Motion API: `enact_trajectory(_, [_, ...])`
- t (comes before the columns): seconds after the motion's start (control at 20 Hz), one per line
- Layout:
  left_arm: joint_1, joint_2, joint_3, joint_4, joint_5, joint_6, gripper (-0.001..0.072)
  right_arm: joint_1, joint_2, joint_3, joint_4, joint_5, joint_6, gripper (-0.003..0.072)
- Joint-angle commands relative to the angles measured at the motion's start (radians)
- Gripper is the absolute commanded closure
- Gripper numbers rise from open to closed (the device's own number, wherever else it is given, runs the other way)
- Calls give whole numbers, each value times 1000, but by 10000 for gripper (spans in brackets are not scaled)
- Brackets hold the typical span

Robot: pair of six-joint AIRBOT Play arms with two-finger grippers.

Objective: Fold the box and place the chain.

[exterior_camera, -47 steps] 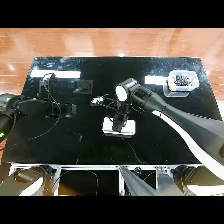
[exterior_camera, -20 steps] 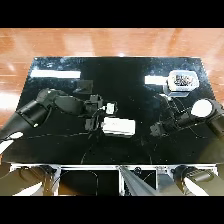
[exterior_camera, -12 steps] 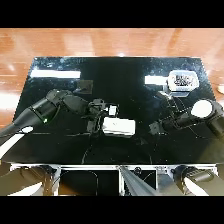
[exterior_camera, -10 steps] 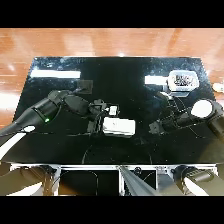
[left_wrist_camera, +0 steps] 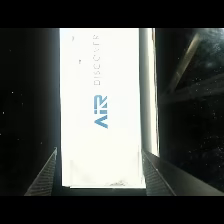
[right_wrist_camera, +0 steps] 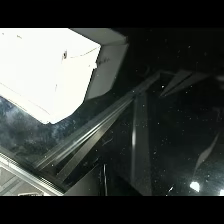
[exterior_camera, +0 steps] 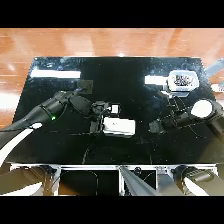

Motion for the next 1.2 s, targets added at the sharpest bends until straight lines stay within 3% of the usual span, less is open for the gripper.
enact_trajectory(0.0, [1, -14, 1, -1, -5, -8, 91, 0, 1, 0, 0, -9, 0, 649])
enact_trajectory(0.9, [-3, -81, 1, -1, -13, -33, 114, 0, 1, 0, -1, -40, 0, 648])
enact_trajectory(0.95, [-6, -82, 1, -1, -16, -33, 148, 0, 1, 0, -1, -40, 0, 649])
enact_trajectory(1.05, [-12, -83, 1, 0, -18, -33, 407, 0, 1, 0, -1, -40, 0, 649])
enact_trajectory(1.15, [-14, -82, 2, 0, -18, -34, 585, 0, 1, 0, -1, -40, 0, 649])
